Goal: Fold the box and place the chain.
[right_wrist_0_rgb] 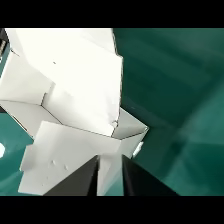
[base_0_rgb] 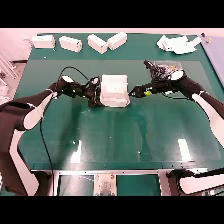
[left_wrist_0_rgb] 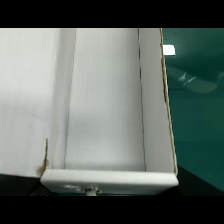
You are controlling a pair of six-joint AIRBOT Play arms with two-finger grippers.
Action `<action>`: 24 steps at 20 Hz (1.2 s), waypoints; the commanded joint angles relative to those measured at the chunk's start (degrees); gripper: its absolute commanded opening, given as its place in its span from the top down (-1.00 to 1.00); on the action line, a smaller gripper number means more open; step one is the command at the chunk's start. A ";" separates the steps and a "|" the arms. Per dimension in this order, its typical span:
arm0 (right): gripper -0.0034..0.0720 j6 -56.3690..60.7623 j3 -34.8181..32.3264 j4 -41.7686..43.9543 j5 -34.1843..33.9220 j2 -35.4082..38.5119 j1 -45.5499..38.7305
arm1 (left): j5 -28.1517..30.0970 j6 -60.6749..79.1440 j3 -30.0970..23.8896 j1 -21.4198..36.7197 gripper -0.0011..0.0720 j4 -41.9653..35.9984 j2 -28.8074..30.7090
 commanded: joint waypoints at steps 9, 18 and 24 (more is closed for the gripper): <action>-0.23 2.49 -0.20 -2.12 -0.02 -0.02 2.75 | 0.04 0.02 0.00 0.04 -0.47 0.00 -0.02; -0.23 5.25 -0.20 -2.34 -1.95 -0.02 4.55 | 0.02 0.02 0.00 0.04 -0.47 0.00 -0.02; -0.20 7.89 -0.20 -3.54 -4.17 -0.02 5.38 | 0.02 0.02 0.00 0.04 -0.47 0.00 -0.02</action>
